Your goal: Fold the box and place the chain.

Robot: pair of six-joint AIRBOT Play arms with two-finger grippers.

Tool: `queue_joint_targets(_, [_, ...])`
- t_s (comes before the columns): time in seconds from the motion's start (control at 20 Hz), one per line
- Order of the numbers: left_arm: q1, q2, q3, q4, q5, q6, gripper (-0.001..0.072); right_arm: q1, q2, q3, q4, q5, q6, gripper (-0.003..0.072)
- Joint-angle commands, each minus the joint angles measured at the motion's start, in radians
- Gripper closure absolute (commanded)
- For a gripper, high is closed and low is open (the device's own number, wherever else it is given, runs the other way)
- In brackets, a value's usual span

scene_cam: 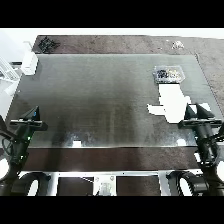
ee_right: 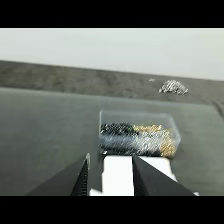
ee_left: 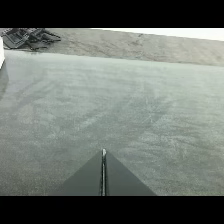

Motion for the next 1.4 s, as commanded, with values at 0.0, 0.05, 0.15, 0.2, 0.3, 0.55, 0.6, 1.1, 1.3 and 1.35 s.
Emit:
queue_joint_targets(0.0, [-0.001, 0.000, -0.001, 0.000, 0.000, 0.000, 0.0684, -0.001, -0.073, 0.114, -0.006, -0.082, -0.006, 0.0345])
queue_joint_targets(0.05, [-0.001, 0.000, -0.001, 0.000, 0.000, 0.000, 0.0684, -0.005, -0.127, 0.154, -0.006, -0.089, -0.026, 0.0345])
queue_joint_targets(0.15, [-0.001, 0.000, -0.001, 0.000, 0.000, 0.000, 0.0684, -0.042, -0.280, 0.248, -0.006, -0.080, -0.053, 0.0346])
queue_joint_targets(0.2, [-0.001, 0.000, -0.001, 0.000, 0.000, 0.000, 0.0685, -0.078, -0.372, 0.299, -0.006, -0.055, -0.061, 0.0349])
queue_joint_targets(0.3, [0.000, 0.000, -0.001, 0.000, 0.000, 0.000, 0.0685, -0.188, -0.557, 0.403, -0.011, 0.081, -0.061, 0.0357])
queue_joint_targets(0.55, [-0.001, 0.000, -0.001, 0.000, 0.000, 0.000, 0.0684, -0.542, -0.974, 0.649, -0.183, 0.601, 0.159, 0.0343])
queue_joint_targets(0.6, [0.000, 0.000, -0.001, 0.000, 0.000, 0.000, 0.0685, -0.612, -1.043, 0.705, -0.299, 0.708, 0.290, 0.0343])
queue_joint_targets(1.1, [-0.001, 0.000, -0.001, 0.000, 0.000, 0.000, 0.0685, -1.019, -1.332, 1.147, -0.773, 1.124, 0.650, 0.0355])
queue_joint_targets(1.3, [-0.001, 0.000, -0.001, 0.000, 0.000, 0.000, 0.0684, -1.006, -1.629, 1.547, -0.941, 1.511, 0.776, 0.0357])
queue_joint_targets(1.35, [-0.001, 0.000, -0.001, 0.000, 0.000, 0.000, 0.0684, -1.003, -1.698, 1.635, -0.958, 1.588, 0.795, 0.0356])
